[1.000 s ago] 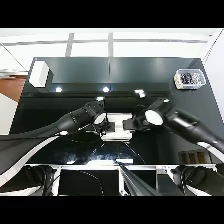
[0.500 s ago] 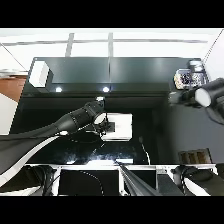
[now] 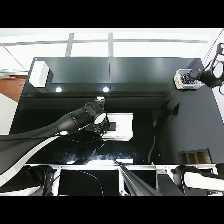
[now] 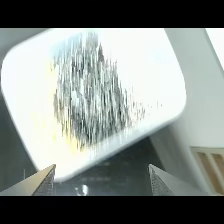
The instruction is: Fold the box and place the chain.
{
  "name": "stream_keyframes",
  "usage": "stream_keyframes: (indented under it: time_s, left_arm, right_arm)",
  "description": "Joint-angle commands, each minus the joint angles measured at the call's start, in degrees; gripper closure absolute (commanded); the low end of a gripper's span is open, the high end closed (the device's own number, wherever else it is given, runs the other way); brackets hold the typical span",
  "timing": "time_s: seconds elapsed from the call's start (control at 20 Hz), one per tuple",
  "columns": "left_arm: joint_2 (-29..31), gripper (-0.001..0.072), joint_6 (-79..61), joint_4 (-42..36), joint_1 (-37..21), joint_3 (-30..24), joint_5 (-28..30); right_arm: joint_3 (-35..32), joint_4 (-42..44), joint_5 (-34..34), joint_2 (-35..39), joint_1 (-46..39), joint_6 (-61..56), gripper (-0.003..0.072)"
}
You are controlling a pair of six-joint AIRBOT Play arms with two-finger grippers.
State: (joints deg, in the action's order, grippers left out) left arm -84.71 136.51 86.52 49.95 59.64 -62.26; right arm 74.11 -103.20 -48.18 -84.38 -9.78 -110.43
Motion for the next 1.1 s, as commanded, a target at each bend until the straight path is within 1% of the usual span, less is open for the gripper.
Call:
stream_keyframes:
  time_s: [0.0,0.05,0.1,0.15,0.2,0.25,0.3,0.45,0.5,0.55,0.6,0.65,0.7,0.9,1.05]
  left_arm:
    - [0.0,0.0675,0.0,0.0,0.0,0.0,0.2]
    - [0.0,0.0675,0.0,0.0,0.0,0.0,0.2]
    - [0.0,0.0675,0.0,0.0,0.0,0.0,0.2]
    - [0.0,0.0675,0.0,0.0,0.0,0.0,0.2]
    - [0.0,0.0675,0.0,0.0,0.0,0.0,0.2]
    - [0.0,0.0674,0.0,0.0,0.0,0.0,0.2]
    - [0.0,0.0675,0.0,-0.1,0.0,0.0,0.1]
    - [0.0,0.0674,0.0,-0.2,0.0,0.0,0.0]
    - [0.0,0.0675,0.0,-0.2,0.0,0.0,0.1]
    - [0.0,0.0675,0.0,-0.2,0.0,0.0,0.1]
    - [0.0,0.0674,0.0,-0.2,0.0,0.0,0.1]
    - [0.0,0.0674,0.0,-0.2,0.0,0.0,0.1]
    - [0.0,0.0675,0.0,-0.2,0.0,0.0,0.0]
    - [0.0,0.0675,0.0,-0.2,0.0,0.0,0.1]
    - [0.0,0.0674,0.0,-0.2,0.0,0.0,0.2]
  right_arm:
    - [12.5,4.6,-0.1,-13.0,-2.8,2.7,0.0067]
    - [14.9,4.6,-0.8,-15.7,-2.8,2.9,0.0109]
    - [16.8,4.6,-1.1,-17.9,-2.8,2.9,0.0110]
    - [18.3,4.6,-1.3,-19.6,-2.9,2.9,0.0166]
    - [19.5,4.6,-1.2,-21.2,-2.9,2.9,0.0169]
    - [20.6,4.6,-1.2,-22.4,-2.9,2.9,0.0227]
    - [21.2,4.6,-0.9,-23.2,-2.9,2.9,0.0245]
    - [21.4,4.6,-0.2,-24.8,-3.1,2.9,0.0245]
    - [21.4,4.7,-0.2,-25.2,-3.2,2.9,0.0266]
    - [21.4,4.7,-0.2,-25.6,-3.2,2.9,0.0305]
    - [21.4,4.6,-0.1,-25.8,-3.2,2.9,0.0400]
    - [21.6,4.6,-0.2,-25.7,-3.2,2.9,0.0586]
    - [22.4,4.6,-0.9,-25.7,-3.3,2.9,0.0648]
    - [28.6,4.7,-7.0,-24.6,-3.3,6.5,0.0649]
    - [30.4,4.7,-10.7,-21.0,-3.3,11.1,0.0649]
